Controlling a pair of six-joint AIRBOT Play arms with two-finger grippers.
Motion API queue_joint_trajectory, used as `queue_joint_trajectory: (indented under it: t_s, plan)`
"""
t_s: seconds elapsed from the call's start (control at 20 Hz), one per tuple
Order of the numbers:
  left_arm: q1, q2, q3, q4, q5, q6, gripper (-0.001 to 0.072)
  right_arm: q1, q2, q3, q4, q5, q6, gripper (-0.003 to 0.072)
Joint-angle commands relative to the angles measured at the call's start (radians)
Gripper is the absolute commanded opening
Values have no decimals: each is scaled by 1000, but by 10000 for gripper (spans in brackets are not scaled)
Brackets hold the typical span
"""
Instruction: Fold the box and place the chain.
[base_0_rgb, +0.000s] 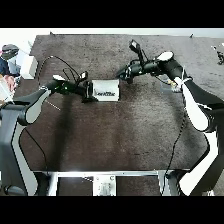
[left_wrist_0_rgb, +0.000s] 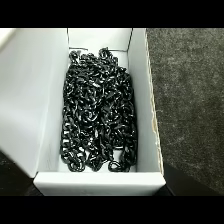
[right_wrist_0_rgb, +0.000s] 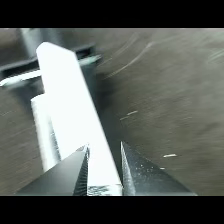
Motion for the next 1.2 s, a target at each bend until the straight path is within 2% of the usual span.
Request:
queue_joint_trajectory:
  t_s: [0.0,0.25,0.55,0.65,0.75,1.15]
  plan:
    - [1,0,0,0,0,0,409,2,-35,-1,-2,149,-20,226]
    - [1,0,0,0,0,0,409,54,-35,-3,-76,135,-54,247]
    - [1,-1,0,0,0,0,409,106,-36,-3,-90,36,-107,247]
    - [1,0,0,0,0,0,409,122,-38,-3,-90,37,-121,371]
    - [1,0,0,0,0,0,409,130,-39,-3,-91,33,-120,350]
    - [1,0,0,0,0,0,409,135,-39,-18,-168,-87,-121,351]
